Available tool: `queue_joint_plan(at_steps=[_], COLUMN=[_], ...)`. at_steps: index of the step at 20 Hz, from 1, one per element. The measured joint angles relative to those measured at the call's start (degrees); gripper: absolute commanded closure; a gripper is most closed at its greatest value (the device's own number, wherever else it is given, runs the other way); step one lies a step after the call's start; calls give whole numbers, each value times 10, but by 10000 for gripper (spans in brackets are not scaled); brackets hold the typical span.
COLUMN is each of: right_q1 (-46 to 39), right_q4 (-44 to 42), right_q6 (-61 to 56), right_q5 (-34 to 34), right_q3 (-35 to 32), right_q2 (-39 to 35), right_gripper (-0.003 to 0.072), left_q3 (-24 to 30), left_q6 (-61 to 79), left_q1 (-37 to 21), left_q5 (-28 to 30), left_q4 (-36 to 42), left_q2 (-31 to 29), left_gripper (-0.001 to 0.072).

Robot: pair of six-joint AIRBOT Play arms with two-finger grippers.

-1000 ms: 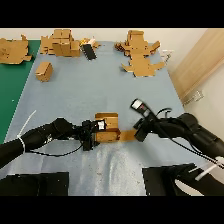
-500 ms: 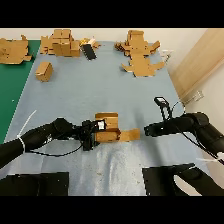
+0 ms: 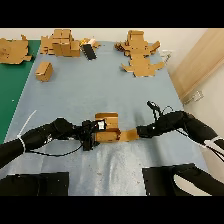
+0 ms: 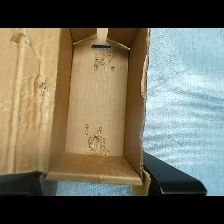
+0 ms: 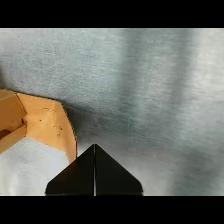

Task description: Fold the box.

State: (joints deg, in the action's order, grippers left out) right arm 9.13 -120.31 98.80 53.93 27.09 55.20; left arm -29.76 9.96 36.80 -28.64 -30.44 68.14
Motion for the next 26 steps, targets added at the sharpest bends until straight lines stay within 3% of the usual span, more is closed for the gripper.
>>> queue_joint_plan(at_steps=[10, 19, 20, 21, 23, 25, 26], right_q1=[16, 42, 43, 44, 45, 45, 45], right_q4=[-85, -122, -125, -129, -133, -136, -139], right_q6=[48, 52, 52, 52, 52, 52, 52], right_q5=[-10, -10, -8, -5, -3, 0, 1], right_q3=[0, 2, 2, 2, 2, 2, 2], right_q2=[33, 10, 4, -4, -19, -30, -33], right_gripper=[687, 683, 668, 590, 505, 495, 416], left_q3=[0, 0, 0, 0, 0, 0, 0], left_q6=[0, 0, 0, 0, 0, 0, 0], left_q1=[0, 0, 0, 0, 0, 0, 0], left_q5=[0, 0, 0, 0, 0, 0, 0], left_q4=[0, 0, 0, 0, 0, 0, 0], left_q2=[0, 0, 0, 0, 0, 0, 0], left_gripper=[113, 113, 113, 112, 112, 113, 113])
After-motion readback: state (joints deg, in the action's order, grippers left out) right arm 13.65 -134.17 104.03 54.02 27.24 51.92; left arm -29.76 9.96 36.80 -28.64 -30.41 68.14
